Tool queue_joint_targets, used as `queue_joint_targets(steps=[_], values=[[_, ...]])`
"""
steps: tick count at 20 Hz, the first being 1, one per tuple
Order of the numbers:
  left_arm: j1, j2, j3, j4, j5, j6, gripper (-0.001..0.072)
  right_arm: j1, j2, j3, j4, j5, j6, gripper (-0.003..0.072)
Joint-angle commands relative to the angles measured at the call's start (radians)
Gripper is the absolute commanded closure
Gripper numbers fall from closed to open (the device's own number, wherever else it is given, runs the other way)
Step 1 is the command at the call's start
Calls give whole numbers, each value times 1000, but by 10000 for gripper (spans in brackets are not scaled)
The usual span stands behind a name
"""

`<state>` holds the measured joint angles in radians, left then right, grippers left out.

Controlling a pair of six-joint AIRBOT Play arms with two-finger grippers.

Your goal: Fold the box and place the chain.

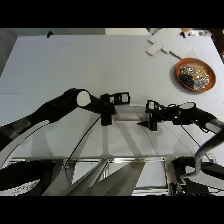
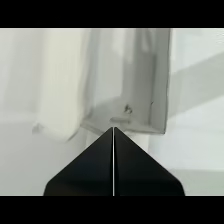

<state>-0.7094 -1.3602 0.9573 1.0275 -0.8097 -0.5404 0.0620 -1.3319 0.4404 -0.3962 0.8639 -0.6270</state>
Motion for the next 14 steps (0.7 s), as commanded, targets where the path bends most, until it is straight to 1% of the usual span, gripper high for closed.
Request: queue_joint_targets(steps=[1,3,5,6,8,11,14], values=[[62,103,0,139,-56,-366,709,0,0,0,0,1,1,287],[111,136,0,195,-107,-552,709,0,0,0,0,1,1,287],[157,132,-1,229,-156,-720,709,0,0,0,0,1,1,287],[177,124,-10,231,-162,-777,709,0,0,0,0,1,1,287],[202,111,-55,225,-121,-854,709,0,0,0,0,1,1,287],[211,66,-129,171,-44,-927,708,0,0,0,0,1,1,287],[197,-16,-137,1,-23,-868,708,0,0,0,0,1,1,287]])
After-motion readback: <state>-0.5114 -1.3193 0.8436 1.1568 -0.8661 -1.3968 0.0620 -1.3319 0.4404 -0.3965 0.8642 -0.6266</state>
